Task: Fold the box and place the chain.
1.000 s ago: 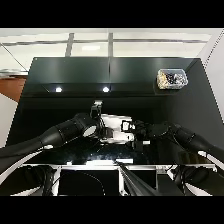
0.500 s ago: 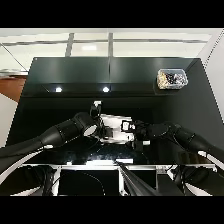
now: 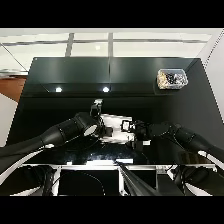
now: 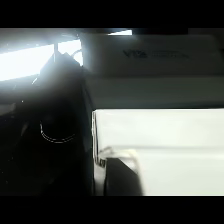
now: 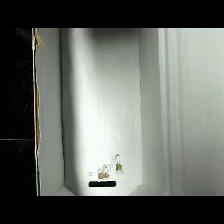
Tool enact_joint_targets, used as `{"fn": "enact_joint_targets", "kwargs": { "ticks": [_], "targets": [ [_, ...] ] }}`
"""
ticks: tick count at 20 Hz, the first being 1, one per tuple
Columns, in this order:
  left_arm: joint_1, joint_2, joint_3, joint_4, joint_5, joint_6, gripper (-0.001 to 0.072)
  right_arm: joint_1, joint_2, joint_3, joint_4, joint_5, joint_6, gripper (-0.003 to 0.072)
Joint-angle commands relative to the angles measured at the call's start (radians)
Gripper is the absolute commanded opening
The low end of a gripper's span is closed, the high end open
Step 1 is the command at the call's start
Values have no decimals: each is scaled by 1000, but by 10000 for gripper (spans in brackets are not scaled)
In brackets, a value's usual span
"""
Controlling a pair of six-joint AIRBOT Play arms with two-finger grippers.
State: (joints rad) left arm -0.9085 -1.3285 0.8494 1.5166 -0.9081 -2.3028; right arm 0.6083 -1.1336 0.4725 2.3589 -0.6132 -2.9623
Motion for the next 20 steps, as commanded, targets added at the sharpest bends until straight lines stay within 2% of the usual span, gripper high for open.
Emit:
{"fn": "enact_joint_targets", "kwargs": {
  "ticks": [1, 2, 5, 9, 13, 20],
  "targets": [
    [0, 0, 2, -6, -8, 23, 32, 0, 2, 0, 0, 0, 6, 587],
    [2, 0, 5, 1, -34, 23, 31, 0, 7, 1, -1, 1, 27, 720],
    [14, 16, 10, 45, -124, 20, 31, 0, 57, 1, -79, -5, 72, 720],
    [14, 53, 8, 143, -169, -36, 31, 0, 137, 1, -156, -6, 94, 720],
    [16, 49, -47, 119, -91, -105, 32, 1, 140, 1, -156, -9, 71, 720],
    [18, 49, -72, 98, -60, -105, 32, 5, 133, 1, -122, -15, 10, 720]
  ]
}}
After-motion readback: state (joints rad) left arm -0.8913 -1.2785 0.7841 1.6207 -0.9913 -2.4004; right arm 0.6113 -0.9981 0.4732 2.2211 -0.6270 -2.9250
